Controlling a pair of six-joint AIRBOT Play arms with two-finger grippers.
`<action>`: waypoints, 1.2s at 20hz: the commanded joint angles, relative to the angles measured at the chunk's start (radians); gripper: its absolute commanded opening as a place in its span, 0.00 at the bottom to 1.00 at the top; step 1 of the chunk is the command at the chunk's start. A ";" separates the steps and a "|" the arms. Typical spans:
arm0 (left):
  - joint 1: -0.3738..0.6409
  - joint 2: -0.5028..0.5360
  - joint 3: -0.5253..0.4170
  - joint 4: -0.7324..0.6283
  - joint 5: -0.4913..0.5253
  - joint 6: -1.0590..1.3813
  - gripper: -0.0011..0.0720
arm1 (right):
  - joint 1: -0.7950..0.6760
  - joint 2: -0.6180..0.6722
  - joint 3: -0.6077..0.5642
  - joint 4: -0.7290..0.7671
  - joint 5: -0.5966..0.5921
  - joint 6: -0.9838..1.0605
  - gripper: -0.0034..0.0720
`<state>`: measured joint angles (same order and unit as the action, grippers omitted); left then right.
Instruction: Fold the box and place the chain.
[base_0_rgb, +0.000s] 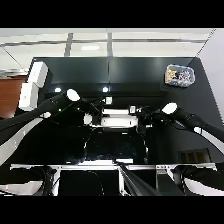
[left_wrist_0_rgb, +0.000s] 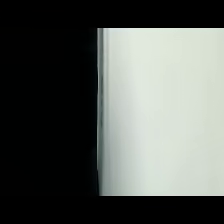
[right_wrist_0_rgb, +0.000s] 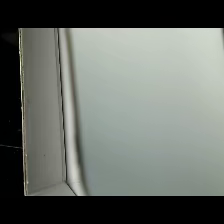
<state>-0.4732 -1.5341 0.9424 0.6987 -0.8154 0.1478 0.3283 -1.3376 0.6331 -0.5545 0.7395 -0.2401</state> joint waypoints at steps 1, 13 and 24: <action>0.000 -0.001 0.000 0.000 0.000 0.001 0.05 | 0.012 -0.002 0.000 -0.016 -0.016 0.016 0.97; 0.000 -0.001 0.000 0.000 0.000 0.001 0.05 | 0.027 -0.006 0.002 -0.042 -0.033 0.041 0.97; 0.001 0.004 0.000 0.000 -0.001 -0.001 0.30 | 0.027 -0.006 0.002 -0.042 -0.033 0.041 0.59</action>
